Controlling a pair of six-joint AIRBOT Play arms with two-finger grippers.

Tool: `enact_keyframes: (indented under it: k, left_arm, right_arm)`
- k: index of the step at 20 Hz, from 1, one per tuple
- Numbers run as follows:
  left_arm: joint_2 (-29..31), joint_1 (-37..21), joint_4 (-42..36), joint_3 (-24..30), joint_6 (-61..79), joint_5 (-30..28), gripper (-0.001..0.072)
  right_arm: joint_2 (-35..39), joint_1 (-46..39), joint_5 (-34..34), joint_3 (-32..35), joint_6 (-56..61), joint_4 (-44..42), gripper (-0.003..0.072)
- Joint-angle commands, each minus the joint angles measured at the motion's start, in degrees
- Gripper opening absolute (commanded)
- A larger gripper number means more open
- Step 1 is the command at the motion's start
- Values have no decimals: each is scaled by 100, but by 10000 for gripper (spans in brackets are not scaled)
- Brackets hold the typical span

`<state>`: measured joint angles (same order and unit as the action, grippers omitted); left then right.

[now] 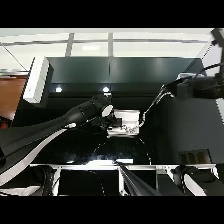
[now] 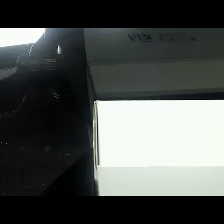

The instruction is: Fold the box and place the chain.

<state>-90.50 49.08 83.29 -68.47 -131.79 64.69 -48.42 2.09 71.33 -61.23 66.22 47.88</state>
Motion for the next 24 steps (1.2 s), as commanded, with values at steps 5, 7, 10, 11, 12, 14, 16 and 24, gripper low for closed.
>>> enact_keyframes:
  k: [5,7,10,11,12,14,16,24]
  left_arm:
    - [-4,-2,0,0,0,11,31]
    - [-4,-2,0,0,0,9,30]
    - [-4,-2,0,0,2,9,31]
    - [-4,-2,0,0,0,11,30]
    - [-4,-2,0,0,0,9,30]
    - [-4,-2,0,0,0,11,30]
    - [-4,-2,0,0,0,11,30]
    - [-4,-2,0,0,0,9,30]
  right_arm:
    - [-131,428,367,750,-341,-802,10]
    - [-140,476,369,898,-378,-949,10]
    - [-278,590,363,1056,-538,-1353,10]
    - [-361,671,304,1088,-592,-1471,10]
    - [-476,798,181,1108,-612,-1517,10]
    - [-776,1091,-111,1108,-612,-1502,10]
    - [-1121,1270,-319,1108,-605,-1381,11]
    - [-1346,557,232,1108,-581,-1152,405]
